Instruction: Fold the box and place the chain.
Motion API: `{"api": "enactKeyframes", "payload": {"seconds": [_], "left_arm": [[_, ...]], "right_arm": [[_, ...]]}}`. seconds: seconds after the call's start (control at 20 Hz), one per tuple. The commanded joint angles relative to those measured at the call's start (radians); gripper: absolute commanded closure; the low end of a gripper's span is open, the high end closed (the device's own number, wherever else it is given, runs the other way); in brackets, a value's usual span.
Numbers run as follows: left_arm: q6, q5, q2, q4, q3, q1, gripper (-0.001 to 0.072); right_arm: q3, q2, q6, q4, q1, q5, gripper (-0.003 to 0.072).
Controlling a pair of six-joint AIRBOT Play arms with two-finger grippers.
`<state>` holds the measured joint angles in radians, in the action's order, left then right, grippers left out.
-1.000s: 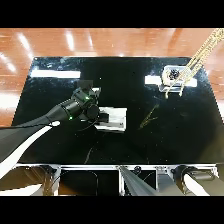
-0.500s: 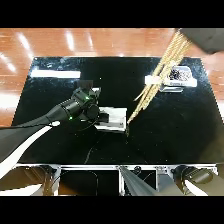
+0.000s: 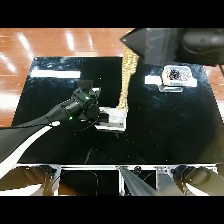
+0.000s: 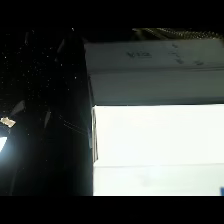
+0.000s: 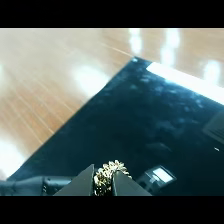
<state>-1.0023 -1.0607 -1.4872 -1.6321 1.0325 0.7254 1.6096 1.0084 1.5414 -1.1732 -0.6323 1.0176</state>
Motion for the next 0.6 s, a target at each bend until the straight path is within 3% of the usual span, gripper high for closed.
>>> {"api": "enactKeyframes", "payload": {"seconds": [0.0, 0.55], "left_arm": [[0.0, 0.0, 0.001, 0.0, 0.0, 0.001, 0.0686], [0.0, 0.001, 0.001, 0.0, 0.0, 0.001, 0.0686]], "right_arm": [[-0.001, 0.029, -0.021, 0.017, -0.023, -0.064, 0.0652], [0.007, 0.029, -0.073, -0.043, -0.022, -0.125, 0.0652]]}}
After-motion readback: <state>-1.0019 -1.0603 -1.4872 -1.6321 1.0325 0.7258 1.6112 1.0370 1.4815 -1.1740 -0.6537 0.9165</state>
